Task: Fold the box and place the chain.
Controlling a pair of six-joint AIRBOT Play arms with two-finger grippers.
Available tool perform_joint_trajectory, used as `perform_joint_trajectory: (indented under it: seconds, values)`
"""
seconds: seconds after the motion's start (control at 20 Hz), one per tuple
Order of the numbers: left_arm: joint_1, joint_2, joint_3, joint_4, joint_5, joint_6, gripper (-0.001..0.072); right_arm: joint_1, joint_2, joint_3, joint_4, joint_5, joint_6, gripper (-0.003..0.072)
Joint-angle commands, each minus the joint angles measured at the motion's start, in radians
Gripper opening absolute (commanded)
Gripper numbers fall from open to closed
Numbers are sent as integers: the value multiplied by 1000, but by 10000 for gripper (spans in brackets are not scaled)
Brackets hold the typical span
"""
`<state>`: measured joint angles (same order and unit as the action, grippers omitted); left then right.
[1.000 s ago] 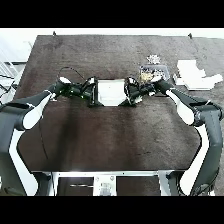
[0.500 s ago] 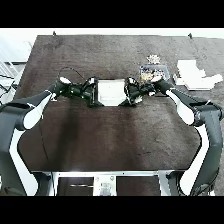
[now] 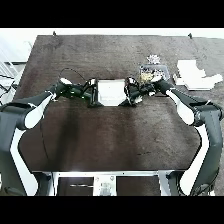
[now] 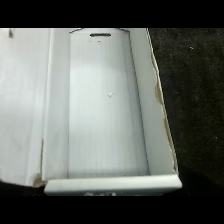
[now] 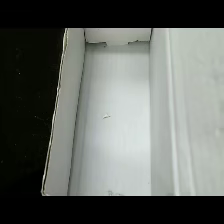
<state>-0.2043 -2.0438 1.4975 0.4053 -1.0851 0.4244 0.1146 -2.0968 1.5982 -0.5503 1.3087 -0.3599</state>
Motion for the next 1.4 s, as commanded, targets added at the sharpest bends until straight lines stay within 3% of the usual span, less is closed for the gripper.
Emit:
perform_joint_trajectory:
  seconds: [0.0, 0.05, 0.1, 0.15, 1.35]
  values:
    - [0, -1, 0, -1, 0, 3, 644, 1, 0, 1, 0, 0, 0, 576]
    - [0, -1, 0, -2, 3, 3, 528, 1, 0, 1, 0, 0, 0, 576]
    - [0, -1, 0, -2, 3, 3, 365, 1, 0, 1, 0, 0, 0, 576]
    - [0, -1, 0, -2, 3, 3, 334, 1, 0, 1, 0, 0, 0, 576]
    - [1, -1, 0, 3, 3, -5, 336, 1, 0, 1, 1, 0, 0, 576]
